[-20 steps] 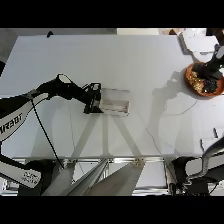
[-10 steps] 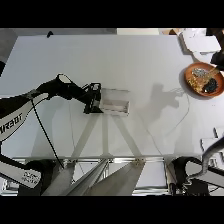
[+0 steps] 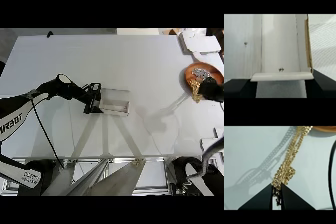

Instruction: Fold the box and place the chain.

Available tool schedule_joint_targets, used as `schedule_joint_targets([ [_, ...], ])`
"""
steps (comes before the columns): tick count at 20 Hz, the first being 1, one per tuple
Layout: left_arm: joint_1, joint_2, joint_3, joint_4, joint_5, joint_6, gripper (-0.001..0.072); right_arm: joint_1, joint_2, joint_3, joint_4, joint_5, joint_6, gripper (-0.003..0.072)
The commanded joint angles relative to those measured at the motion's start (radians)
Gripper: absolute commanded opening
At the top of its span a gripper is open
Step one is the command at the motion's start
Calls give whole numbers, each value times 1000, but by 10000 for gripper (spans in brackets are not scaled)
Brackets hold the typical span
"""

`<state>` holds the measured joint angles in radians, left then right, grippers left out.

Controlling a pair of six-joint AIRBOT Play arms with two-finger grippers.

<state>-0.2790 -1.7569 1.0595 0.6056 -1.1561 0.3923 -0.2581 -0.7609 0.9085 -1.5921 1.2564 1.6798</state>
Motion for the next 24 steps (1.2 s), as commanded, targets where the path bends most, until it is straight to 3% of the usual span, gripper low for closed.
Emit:
schedule_joint_targets([
  [1,1,1,0,0,0,0,255,161,112,-82,8,17,73,3],
  [6,1,1,0,0,0,0,255,427,82,-83,5,-10,204,5],
  [10,1,1,0,0,0,0,255,574,-27,-83,-1,-120,236,5],
  [19,1,1,0,0,0,0,255,727,-345,-81,6,-547,339,6],
  [24,1,1,0,0,0,0,255,763,-435,3,3,-639,335,6],
])
